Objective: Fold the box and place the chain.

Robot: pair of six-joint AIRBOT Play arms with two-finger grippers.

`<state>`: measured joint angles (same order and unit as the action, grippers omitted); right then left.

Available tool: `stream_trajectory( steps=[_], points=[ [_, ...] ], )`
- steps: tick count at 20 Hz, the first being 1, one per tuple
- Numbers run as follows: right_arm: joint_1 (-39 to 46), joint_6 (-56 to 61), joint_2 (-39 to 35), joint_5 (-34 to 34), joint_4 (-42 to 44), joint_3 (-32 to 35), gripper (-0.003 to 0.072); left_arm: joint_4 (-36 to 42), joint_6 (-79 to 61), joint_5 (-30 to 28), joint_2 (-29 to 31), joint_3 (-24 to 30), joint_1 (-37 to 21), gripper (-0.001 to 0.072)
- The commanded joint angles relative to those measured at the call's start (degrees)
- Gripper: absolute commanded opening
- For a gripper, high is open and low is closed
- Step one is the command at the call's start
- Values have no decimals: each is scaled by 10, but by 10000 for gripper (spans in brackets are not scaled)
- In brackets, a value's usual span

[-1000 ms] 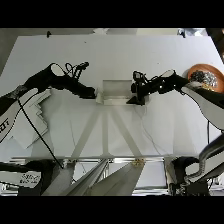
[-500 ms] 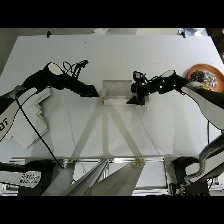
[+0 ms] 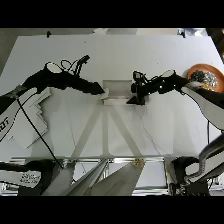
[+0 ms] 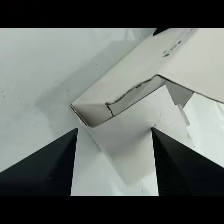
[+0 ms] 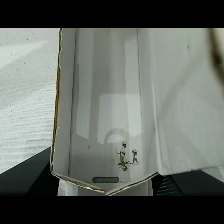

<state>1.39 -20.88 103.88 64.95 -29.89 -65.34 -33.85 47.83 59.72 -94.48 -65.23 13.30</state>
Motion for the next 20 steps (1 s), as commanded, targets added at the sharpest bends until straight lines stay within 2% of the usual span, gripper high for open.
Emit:
stream_trajectory(
  steps=[1, 5, 15, 20],
  points=[
    [0, 0, 0, 0, 0, 0, 541, 7, -14, -12, -11, 0, 1, 526],
    [0, 0, 0, 0, 0, 0, 541, 10, -8, -25, -14, 0, 8, 597],
    [0, 0, 0, 0, 0, 0, 541, 33, 2, -25, -14, 0, 25, 562],
    [0, 0, 0, 0, 0, 0, 541, 29, 23, -53, -14, 0, 30, 562]
  ],
)
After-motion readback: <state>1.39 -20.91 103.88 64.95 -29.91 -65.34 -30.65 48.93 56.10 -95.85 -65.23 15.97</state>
